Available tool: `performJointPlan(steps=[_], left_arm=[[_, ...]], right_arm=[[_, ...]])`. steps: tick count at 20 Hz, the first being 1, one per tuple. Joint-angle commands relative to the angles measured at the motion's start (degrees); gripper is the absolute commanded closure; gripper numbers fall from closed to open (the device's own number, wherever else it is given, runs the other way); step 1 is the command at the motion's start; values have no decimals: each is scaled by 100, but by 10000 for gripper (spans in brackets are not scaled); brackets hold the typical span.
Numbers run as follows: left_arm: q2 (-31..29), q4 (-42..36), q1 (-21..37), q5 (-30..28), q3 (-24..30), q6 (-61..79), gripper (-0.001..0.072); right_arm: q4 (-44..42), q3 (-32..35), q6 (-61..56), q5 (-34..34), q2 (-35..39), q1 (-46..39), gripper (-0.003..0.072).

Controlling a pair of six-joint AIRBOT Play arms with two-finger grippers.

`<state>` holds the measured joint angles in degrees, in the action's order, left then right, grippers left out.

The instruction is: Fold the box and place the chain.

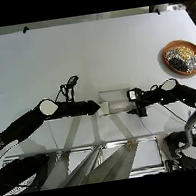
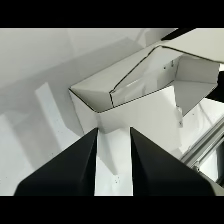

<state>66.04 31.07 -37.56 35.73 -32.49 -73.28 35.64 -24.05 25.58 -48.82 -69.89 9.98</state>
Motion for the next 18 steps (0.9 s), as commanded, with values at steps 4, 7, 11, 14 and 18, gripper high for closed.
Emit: performJointPlan(steps=[4, 7, 11, 14, 18], left_arm=[[-9, -90, -186, 85, -4, -9, 390], [-9, -74, -295, 2, -15, -26, 390], [190, 348, -509, -15, -337, -496, 391], [479, 1482, -776, -15, -680, -1635, 391], [590, 2885, -1036, 52, -1106, -3029, 391]], right_arm=[[-2, -4, -2, -2, 0, 2, 279], [-2, -4, -2, -2, 0, 2, 279], [-4, -4, -2, -2, 0, 2, 279], [-2, -4, -2, -2, 0, 2, 279], [-2, -4, -2, -2, 0, 2, 279]])
